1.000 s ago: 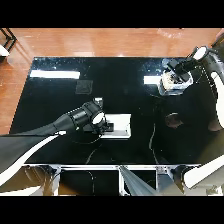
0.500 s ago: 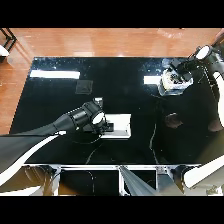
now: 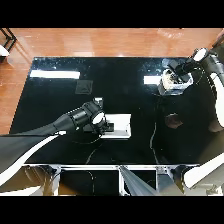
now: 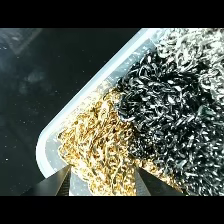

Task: Fold the box and place the chain.

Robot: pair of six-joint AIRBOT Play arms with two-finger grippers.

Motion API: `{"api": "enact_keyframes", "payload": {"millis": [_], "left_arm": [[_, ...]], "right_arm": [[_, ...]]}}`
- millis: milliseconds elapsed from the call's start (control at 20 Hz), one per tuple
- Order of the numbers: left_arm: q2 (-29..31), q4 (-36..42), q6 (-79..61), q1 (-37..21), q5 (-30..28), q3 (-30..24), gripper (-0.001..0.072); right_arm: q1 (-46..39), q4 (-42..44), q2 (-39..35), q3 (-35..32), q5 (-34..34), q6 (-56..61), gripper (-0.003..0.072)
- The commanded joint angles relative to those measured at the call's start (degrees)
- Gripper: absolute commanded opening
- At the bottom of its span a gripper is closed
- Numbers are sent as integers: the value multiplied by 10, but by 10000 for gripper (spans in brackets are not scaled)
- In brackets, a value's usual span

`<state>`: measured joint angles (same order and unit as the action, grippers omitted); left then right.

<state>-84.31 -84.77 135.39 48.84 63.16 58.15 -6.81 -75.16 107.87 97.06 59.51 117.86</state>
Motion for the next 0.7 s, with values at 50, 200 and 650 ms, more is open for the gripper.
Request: {"api": "enact_keyframes", "payload": {"millis": [50,200,650], "left_arm": [[0,0,0,-1,-1,0,23],[0,0,0,-1,-1,0,23],[0,0,0,0,0,0,23]], "right_arm": [[7,5,13,1,-2,0,430],[5,22,17,1,5,-31,111],[-45,80,-64,1,39,-173,23]]}}
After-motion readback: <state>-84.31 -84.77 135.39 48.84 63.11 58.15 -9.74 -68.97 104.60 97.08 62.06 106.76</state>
